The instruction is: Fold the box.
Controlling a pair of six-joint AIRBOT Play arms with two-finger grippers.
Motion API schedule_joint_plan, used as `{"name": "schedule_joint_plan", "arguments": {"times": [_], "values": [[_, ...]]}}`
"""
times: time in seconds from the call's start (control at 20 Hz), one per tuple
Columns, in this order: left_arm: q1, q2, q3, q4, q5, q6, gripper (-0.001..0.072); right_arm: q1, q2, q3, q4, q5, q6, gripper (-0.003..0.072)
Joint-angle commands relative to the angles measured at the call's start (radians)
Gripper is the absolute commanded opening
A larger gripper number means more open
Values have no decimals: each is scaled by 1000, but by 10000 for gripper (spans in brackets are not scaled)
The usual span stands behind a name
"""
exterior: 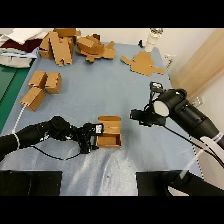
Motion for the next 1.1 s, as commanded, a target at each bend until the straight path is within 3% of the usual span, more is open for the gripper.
{"name": "schedule_joint_plan", "arguments": {"times": [0.0,0.1,0.25,0.35,0.45,0.6,0.8,1.05], "values": [[1,-1,1,0,0,0,482,-246,-47,-158,557,-436,-393,2],[1,-1,1,0,0,0,482,-291,-175,-178,910,-443,-745,2],[1,-1,1,1,0,0,482,-291,-366,-178,1356,-361,-1210,2],[1,-1,1,0,0,0,482,-292,-410,-178,1552,-266,-1438,1],[1,-1,1,0,0,0,482,-301,-406,-178,1554,-161,-1523,0],[1,-1,1,1,0,0,482,-304,-397,-186,1441,-26,-1619,0],[1,-1,1,1,0,0,481,-307,-335,-219,1327,-37,-1756,1],[1,-1,1,0,0,0,482,-307,-184,-221,1152,-40,-1770,1]]}}
